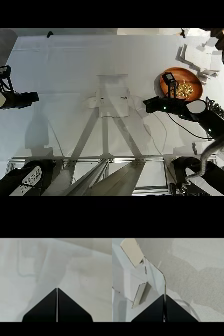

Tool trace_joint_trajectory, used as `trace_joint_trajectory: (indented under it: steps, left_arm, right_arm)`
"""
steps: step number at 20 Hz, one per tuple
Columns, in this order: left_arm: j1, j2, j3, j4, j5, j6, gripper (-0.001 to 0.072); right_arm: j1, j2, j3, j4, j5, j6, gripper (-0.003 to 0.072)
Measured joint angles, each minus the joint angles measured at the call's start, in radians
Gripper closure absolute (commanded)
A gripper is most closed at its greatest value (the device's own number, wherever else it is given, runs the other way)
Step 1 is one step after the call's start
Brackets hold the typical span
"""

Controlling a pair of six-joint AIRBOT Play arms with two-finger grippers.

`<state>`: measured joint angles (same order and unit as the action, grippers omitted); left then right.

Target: Fold the box and place the chain.

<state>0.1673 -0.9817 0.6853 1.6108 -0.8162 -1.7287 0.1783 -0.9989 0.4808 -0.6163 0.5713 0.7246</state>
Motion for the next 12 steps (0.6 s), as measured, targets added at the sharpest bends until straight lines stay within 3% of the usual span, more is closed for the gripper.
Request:
trace_joint_trajectory:
  steps: [4, 8, 10, 12]
  left_arm:
    - [-0.001, 0.0, 0.0, -0.157, 0.027, 0.086, 0.0702]
    - [-0.025, 0.0, 0.0, -0.418, 0.034, 0.319, 0.069]
    - [-0.055, 0.0, 0.0, -0.547, 0.036, 0.472, 0.0374]
    - [-0.09, 0.0, 0.0, -0.65, 0.039, 0.629, 0.0333]
  right_arm:
    - [0.0, 0.0, 0.0, 0.0, 0.0, 0.0, 0.0678]
    - [0.0, 0.0, 0.0, 0.0, 0.0, 0.0, 0.0678]
    - [0.0, 0.0, 0.0, 0.0, 0.0, 0.0, 0.0678]
    - [0.0, 0.0, 0.0, 0.0, 0.0, -0.001, 0.0678]
